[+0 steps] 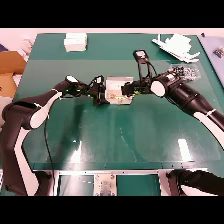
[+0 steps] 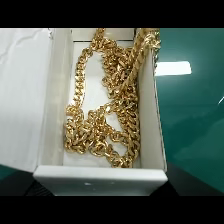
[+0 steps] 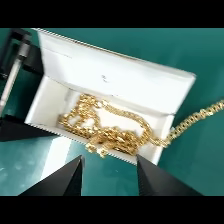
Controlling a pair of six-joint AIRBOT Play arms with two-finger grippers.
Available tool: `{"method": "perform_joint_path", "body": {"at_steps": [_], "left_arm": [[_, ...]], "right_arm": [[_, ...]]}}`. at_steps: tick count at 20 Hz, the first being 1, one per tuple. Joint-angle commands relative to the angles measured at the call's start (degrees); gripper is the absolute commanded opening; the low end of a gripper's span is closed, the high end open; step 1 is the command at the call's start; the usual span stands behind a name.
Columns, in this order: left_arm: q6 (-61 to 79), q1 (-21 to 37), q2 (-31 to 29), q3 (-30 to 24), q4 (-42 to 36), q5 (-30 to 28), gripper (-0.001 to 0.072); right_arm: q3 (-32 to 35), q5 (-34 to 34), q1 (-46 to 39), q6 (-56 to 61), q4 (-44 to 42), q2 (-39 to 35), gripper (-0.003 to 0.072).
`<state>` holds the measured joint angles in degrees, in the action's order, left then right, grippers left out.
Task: Fold the box and place the chain.
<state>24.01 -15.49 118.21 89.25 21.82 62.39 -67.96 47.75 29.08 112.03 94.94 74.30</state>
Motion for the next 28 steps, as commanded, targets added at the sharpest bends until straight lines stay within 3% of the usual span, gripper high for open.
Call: {"method": "perform_joint_path", "body": {"at_steps": [1, 7, 13, 16, 21, 28], "left_arm": [[0.0, 0.07, 0.0, 0.02, 0.0, 0.0, 0.0362], [0.0, 0.07, 0.0, 0.02, 0.0, 0.0, 0.0362], [0.0, 0.07, 0.0, 0.02, 0.0, 0.0, 0.0362], [0.0, 0.07, 0.0, 0.02, 0.0, -0.02, 0.0362], [0.0, 0.07, 0.0, 0.02, 0.0, 0.0, 0.0362], [0.0, 0.07, 0.0, 0.02, 0.0, 0.0, 0.0362]], "right_arm": [[0.31, 5.9, -3.08, 2.75, 0.07, -0.26, 0.0444], [0.44, 3.52, -12.37, 11.04, 0.02, 4.74, 0.0438], [-0.35, -5.7, -16.94, 13.42, -0.22, 14.58, 0.0442], [-3.56, -8.41, -17.9, 13.99, -1.51, 18.34, 0.0483], [-12.09, -8.35, -17.2, 13.62, -2.95, 24.83, 0.0483], [-13.03, -6.19, -17.27, 13.31, -2.97, 28.96, 0.0481]]}}
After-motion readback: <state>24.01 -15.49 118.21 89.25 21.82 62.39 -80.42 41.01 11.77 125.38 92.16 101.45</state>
